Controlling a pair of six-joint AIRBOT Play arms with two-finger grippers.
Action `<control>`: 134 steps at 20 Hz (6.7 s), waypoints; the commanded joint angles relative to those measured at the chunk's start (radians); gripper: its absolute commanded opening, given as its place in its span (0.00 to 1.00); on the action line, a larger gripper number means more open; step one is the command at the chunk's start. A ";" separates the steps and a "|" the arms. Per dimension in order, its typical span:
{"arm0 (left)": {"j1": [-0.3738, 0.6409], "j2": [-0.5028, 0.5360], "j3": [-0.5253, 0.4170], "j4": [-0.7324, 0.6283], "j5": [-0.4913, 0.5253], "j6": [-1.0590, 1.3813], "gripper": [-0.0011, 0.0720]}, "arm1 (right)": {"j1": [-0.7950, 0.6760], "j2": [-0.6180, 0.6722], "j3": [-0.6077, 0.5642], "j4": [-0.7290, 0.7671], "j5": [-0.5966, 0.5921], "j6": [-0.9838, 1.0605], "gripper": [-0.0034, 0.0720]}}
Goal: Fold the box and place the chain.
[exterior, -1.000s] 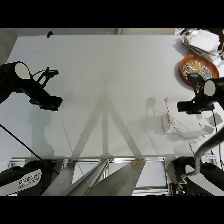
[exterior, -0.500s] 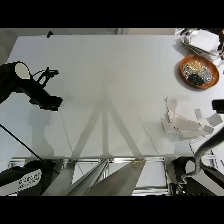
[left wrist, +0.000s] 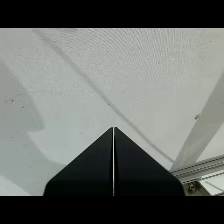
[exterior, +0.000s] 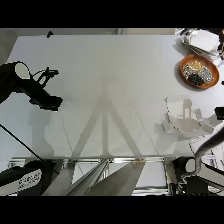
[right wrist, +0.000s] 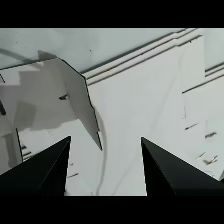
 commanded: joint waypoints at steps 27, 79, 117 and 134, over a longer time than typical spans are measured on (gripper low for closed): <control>0.001 0.001 0.000 0.000 0.000 0.008 0.03 | 0.518 0.565 -0.364 0.776 -0.267 0.063 0.07; -0.283 -0.429 0.056 -0.921 0.179 0.933 0.49 | 0.882 0.515 -0.592 0.776 -0.583 0.275 0.08; -0.416 -0.127 -0.222 -0.813 0.590 1.472 0.02 | 0.881 0.698 -0.315 0.742 -0.140 0.267 0.50; -0.416 -0.230 -0.222 -1.043 0.581 1.702 0.02 | 0.881 0.698 -0.315 0.723 -0.141 0.267 0.50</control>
